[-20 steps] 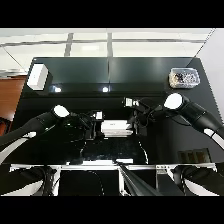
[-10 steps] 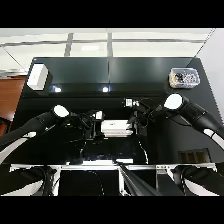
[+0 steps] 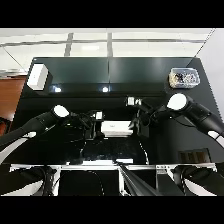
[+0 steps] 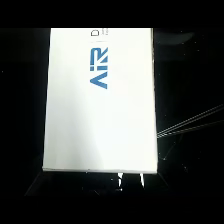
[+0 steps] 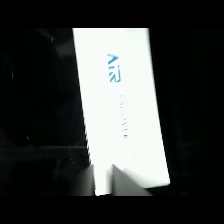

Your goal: Fold the box and place the chain.

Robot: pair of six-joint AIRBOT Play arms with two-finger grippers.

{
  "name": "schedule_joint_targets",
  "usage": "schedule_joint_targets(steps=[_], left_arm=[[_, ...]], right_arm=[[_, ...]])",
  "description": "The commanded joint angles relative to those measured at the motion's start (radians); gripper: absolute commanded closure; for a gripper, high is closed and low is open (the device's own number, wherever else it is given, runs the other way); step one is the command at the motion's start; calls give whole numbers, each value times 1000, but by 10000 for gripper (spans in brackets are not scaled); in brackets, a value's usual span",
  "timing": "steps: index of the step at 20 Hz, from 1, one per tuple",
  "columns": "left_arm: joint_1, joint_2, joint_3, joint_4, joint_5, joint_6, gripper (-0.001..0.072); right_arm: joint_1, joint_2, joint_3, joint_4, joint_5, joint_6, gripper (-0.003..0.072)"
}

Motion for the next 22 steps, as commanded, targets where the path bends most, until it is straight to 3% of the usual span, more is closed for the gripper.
schedule_joint_targets(steps=[1, 3, 6, 8, 11, 14, 17, 22], left_arm=[[0, 0, 1, 0, 0, 0, 244], [0, 0, 1, 0, 0, 0, 244], [0, 0, 1, 0, 0, 0, 244], [0, 0, 1, 0, 0, 0, 244], [0, 0, 1, 0, 0, 0, 244], [0, 0, 1, 0, 0, 0, 244], [0, 0, 1, -1, 0, 0, 244], [0, 0, 1, -1, 0, 0, 244]], right_arm=[[-44, 42, 21, 85, 108, 390, 675], [-43, 41, -19, 162, 115, 509, 676], [-18, -2, -87, 360, 4, 536, 676], [7, -55, -92, 407, -70, 537, 675], [15, -135, -92, 405, -129, 541, 674], [16, -201, -92, 374, -111, 555, 674], [15, -210, -92, 278, -119, 593, 674], [15, -210, -92, 275, -142, 603, 668]])
